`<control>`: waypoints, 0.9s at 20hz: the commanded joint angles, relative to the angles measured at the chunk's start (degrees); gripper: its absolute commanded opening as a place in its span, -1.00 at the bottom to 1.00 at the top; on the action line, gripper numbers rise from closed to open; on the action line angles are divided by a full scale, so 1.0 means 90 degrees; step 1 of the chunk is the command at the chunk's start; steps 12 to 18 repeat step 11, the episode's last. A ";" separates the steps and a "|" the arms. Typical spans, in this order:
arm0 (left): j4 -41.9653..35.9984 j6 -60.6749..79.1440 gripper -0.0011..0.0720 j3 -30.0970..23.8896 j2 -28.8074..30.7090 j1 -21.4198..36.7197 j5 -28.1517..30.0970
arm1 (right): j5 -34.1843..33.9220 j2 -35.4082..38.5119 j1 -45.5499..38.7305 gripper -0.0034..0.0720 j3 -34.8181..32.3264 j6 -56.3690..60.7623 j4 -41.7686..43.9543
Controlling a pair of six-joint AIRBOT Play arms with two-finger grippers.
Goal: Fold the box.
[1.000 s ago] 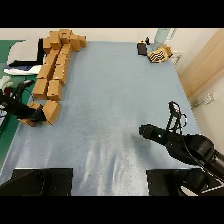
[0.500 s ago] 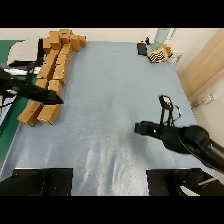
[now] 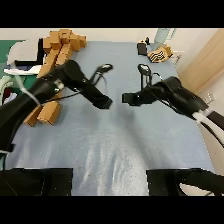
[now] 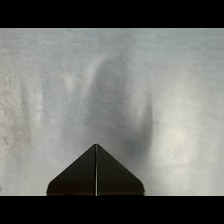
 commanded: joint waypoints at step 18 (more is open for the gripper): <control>0.0027 -0.0175 -0.93 0.0296 -0.0551 -0.0600 0.0583 | -0.0695 -0.0644 -0.0068 -0.90 0.0668 -0.0308 0.0644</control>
